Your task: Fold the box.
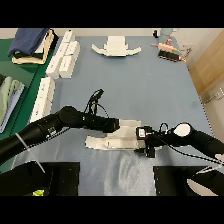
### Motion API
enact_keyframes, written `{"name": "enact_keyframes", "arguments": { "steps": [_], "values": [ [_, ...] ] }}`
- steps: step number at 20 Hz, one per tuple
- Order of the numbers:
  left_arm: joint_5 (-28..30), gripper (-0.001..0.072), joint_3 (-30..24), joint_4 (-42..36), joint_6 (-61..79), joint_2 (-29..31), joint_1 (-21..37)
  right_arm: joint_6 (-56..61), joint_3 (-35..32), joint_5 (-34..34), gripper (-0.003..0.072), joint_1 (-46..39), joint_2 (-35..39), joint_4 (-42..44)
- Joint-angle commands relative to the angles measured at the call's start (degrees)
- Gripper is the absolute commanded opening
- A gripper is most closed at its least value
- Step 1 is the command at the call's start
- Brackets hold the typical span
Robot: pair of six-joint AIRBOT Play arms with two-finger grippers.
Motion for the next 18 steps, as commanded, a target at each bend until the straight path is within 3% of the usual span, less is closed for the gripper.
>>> {"name": "enact_keyframes", "arguments": {
  "steps": [1,7,18],
  "values": [
    [2.8,0.0015,0.3,-0.2,-3.1,-5.1,3.0,-0.1,0.0,0.0,0.0504,0.0,0.0,0.0],
    [1.0,0.0014,0.3,1.7,-4.4,-11.2,3.4,-0.1,0.0,0.0,0.0504,0.0,0.0,0.0],
    [0.9,0.0015,0.4,2.5,-2.7,-11.6,3.4,-0.1,0.0,0.0,0.0505,0.0,0.0,0.0]
  ]
}}
